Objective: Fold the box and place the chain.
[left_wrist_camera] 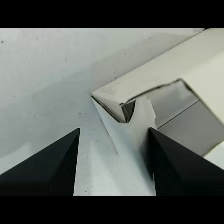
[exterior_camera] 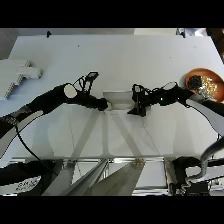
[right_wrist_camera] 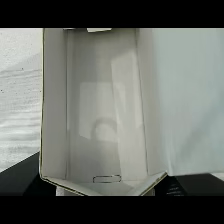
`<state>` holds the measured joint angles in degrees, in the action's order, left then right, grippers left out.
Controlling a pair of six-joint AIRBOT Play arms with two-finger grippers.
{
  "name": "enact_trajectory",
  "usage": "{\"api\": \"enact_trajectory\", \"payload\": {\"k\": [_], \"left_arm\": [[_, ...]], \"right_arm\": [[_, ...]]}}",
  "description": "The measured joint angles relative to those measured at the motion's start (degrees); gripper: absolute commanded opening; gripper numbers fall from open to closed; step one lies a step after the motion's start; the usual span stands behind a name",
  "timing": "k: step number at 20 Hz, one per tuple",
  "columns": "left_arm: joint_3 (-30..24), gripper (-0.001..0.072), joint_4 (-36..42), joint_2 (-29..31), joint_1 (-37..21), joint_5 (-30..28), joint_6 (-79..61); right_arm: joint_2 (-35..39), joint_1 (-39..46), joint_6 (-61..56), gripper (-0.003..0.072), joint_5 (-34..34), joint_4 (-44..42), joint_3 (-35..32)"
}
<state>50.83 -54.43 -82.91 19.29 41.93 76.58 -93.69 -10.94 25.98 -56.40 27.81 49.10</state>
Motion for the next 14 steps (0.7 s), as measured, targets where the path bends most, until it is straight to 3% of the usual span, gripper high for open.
{"api": "enact_trajectory", "payload": {"k": [3,14], "left_arm": [[1.01,0.0412,-2.25,-0.04,1.29,0.63,1.73],[6.34,0.0385,-8.07,-4.07,3.82,6.54,12.2]], "right_arm": [[0.0,0.0,0.0,0.0526,0.0,0.02,0.0],[0.0,0.0,0.0,0.0526,0.02,0.09,0.0]]}}
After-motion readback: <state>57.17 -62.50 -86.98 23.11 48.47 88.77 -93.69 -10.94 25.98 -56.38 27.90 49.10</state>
